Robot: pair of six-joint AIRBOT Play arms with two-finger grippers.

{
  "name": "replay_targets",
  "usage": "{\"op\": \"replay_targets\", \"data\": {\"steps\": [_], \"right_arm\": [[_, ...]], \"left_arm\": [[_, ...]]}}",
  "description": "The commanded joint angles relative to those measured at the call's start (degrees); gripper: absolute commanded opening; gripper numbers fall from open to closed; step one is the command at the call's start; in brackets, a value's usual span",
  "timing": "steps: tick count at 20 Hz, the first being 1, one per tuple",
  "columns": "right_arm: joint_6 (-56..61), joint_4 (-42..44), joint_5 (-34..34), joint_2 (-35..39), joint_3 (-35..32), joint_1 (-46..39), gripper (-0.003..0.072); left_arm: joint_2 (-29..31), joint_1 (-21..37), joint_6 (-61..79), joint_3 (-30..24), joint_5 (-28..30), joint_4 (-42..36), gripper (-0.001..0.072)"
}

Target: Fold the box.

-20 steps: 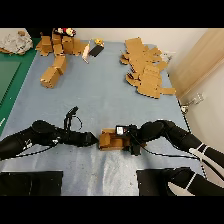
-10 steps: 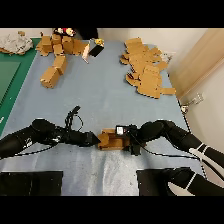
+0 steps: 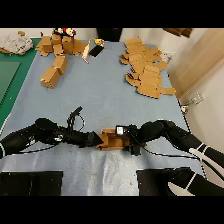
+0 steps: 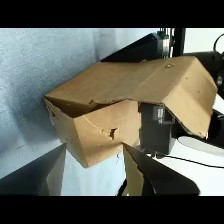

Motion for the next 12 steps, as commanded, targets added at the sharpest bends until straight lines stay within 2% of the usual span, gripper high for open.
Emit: {"op": "replay_targets", "data": {"steps": [1, 3, 5, 8, 10, 12], "right_arm": [[0.00, 0.02, 0.00, 0.04, -0.02, 0.04, 0.0501], [0.00, 0.02, 0.00, 0.04, -0.02, 0.02, 0.0502], [0.00, 0.02, 0.00, 0.04, -0.02, 0.02, 0.0501], [0.00, 0.02, 0.00, 0.04, -0.02, 0.02, 0.0502], [0.00, 0.02, 0.00, 0.02, -0.02, 0.02, 0.0501], [0.00, 0.02, 0.00, 0.04, -0.02, 0.02, 0.0501]], "left_arm": [[-0.90, 0.02, -0.09, 0.07, 2.58, -1.14, 0.0547], [-0.90, -0.42, -0.46, 0.59, 2.43, -0.96, 0.0547], [-0.90, -2.03, -3.63, 2.51, 3.96, 2.58, 0.0547], [-0.90, -6.99, -18.64, 6.47, 8.79, 19.23, 0.0547], [-0.90, -10.14, -29.70, 8.94, 9.51, 30.29, 0.0547], [-0.92, -12.50, -37.92, 11.04, 10.34, 37.94, 0.0547]]}}
